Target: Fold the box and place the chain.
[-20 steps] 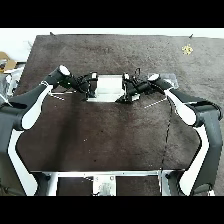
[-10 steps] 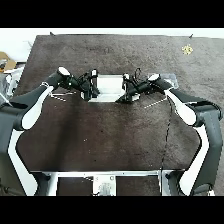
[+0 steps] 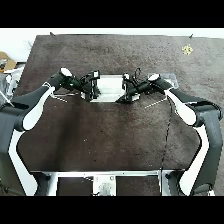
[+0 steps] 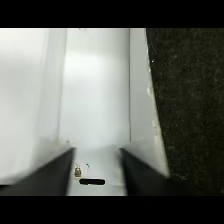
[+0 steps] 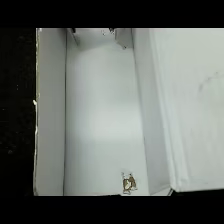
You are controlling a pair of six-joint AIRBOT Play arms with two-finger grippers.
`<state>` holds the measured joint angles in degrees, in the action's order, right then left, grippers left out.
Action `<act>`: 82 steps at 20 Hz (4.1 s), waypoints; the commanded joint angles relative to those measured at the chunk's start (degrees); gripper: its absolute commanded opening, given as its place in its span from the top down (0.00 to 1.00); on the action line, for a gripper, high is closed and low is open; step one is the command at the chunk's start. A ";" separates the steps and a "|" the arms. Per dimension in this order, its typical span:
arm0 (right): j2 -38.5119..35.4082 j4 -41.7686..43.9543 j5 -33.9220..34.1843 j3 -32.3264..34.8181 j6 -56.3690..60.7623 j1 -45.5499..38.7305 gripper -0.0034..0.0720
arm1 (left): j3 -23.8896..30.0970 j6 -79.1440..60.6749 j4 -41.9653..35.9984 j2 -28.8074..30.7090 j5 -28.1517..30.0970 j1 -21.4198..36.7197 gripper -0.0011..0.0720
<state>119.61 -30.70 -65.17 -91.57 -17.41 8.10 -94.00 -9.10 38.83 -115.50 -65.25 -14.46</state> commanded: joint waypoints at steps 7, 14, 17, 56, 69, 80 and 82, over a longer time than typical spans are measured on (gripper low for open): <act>-0.02 0.07 0.02 0.02 0.07 0.04 0.44 | -0.04 3.02 -1.77 -0.04 0.24 -0.02 0.04; -0.02 0.07 0.02 0.02 0.07 0.04 0.44 | -1.79 16.98 -1.36 3.32 -10.91 6.82 0.97; -0.02 0.07 0.00 0.02 0.07 0.04 0.44 | -1.84 28.72 1.01 8.41 -12.15 10.12 0.98; -0.02 0.07 0.00 0.02 0.07 0.04 0.44 | 8.09 58.10 -17.44 2.29 -10.19 12.04 0.40; -0.02 0.07 0.02 0.02 0.07 0.04 0.44 | -1.42 71.78 -3.54 2.34 -8.11 5.14 0.41; -0.02 0.07 0.02 0.02 0.07 0.04 0.44 | -10.88 95.76 26.86 2.32 -3.63 -5.70 0.41; -0.02 0.07 0.00 0.02 0.07 0.04 0.44 | -10.88 98.84 30.29 2.27 -2.64 -7.13 0.41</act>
<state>119.61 -30.65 -65.14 -91.57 -17.34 8.10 -104.25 83.61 61.60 -113.16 -69.65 -19.51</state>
